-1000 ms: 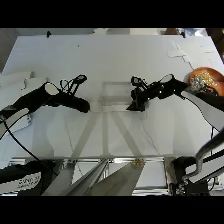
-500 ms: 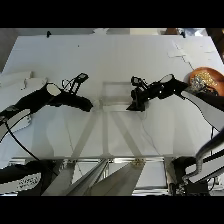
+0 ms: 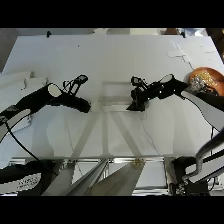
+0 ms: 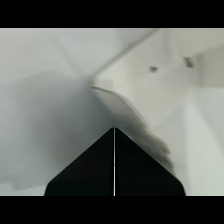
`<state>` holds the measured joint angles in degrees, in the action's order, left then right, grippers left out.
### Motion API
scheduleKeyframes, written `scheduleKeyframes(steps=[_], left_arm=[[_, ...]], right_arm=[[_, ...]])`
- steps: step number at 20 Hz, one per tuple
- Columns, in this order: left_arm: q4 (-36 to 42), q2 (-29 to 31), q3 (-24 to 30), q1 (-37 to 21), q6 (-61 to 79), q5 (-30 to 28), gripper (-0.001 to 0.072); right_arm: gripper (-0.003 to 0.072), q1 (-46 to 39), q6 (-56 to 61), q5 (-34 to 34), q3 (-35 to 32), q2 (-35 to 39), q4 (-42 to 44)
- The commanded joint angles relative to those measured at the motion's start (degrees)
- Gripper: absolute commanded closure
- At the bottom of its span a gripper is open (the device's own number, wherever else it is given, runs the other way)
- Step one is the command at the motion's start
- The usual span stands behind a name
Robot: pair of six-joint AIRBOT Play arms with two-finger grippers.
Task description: Fold the box and place the chain.
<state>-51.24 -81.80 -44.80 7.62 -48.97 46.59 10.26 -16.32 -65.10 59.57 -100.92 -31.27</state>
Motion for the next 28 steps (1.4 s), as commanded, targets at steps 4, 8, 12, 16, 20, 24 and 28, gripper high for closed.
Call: scheduleKeyframes(steps=[4,8,12,16,20,24,28], left_arm=[[7.32,0.09,-0.04,1.88,3.13,-0.94,0.0705],[7.56,0.15,-0.04,1.57,3.08,-0.90,0.0704],[7.93,0.35,-0.04,1.57,3.13,-0.04,0.0704],[7.93,0.57,-0.04,1.49,3.15,1.55,0.0704],[8.00,3.21,-0.04,-1.20,3.13,1.68,0.0704],[11.45,4.76,-0.04,-2.25,5.42,3.10,0.0704],[22.53,4.74,-0.04,-1.62,11.82,3.52,0.0703]], right_arm=[[0.0273,0.02,0.00,-0.02,0.04,0.02,0.00],[0.0273,0.02,0.00,-0.02,0.04,0.02,0.00],[0.0273,0.02,0.00,-0.04,0.04,0.02,0.00],[0.0273,0.02,0.00,-0.04,0.04,0.02,0.00],[0.0273,0.02,0.00,-0.04,0.04,0.02,0.00],[0.0273,0.02,0.00,-0.04,0.04,0.02,0.00],[0.0273,0.02,0.00,-0.07,0.04,0.02,0.02]])
